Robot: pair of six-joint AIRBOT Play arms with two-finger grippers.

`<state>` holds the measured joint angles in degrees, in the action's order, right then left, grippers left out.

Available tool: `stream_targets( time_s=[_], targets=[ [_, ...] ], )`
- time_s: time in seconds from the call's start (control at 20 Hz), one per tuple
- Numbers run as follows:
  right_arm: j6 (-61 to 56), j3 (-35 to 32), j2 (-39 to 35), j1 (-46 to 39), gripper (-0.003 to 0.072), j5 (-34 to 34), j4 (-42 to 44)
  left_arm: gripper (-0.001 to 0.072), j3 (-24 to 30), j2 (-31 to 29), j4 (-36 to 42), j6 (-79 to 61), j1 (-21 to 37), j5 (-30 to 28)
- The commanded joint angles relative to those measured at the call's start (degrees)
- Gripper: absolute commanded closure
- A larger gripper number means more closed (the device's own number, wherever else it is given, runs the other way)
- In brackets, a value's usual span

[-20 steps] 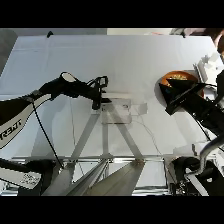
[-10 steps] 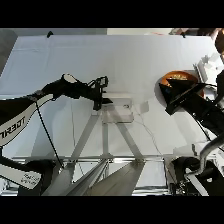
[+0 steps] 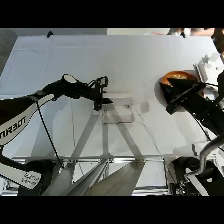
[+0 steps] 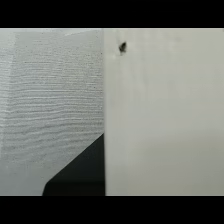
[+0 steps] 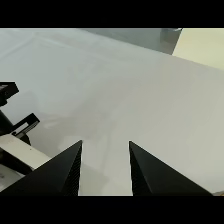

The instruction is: Fold the box and place the chain.

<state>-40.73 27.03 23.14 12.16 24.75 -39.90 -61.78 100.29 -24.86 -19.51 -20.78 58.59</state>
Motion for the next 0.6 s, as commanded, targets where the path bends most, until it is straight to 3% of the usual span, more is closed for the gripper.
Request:
stream_targets(
  time_s=[0.0,0.05,0.2,0.3,0.4,0.55],
  targets=[
    [0.1,0.1,0.0,0.0,0.0388,1.6,1.9,0.0702,0.0,0.0,-0.2,0.2,0.0,-0.1],
    [1.0,0.2,0.0,0.0,0.038,4.6,1.4,0.0702,0.0,0.0,-0.2,0.2,0.0,-0.1],
    [8.8,0.2,0.0,0.0,0.0202,17.4,1.6,0.0702,0.0,0.0,-0.2,0.2,0.0,-0.1],
    [15.5,0.1,0.0,0.0,0.0198,24.1,1.5,0.0702,0.0,0.0,-0.2,0.2,0.0,-0.1],
    [25.6,0.1,0.0,0.0,0.0091,27.6,1.3,0.0702,0.0,0.0,-0.2,0.2,0.0,-0.1],
    [33.3,0.1,0.1,0.0,0.0082,28.3,0.5,0.0702,0.0,0.0,-0.2,0.2,0.0,-0.1]
  ],
)
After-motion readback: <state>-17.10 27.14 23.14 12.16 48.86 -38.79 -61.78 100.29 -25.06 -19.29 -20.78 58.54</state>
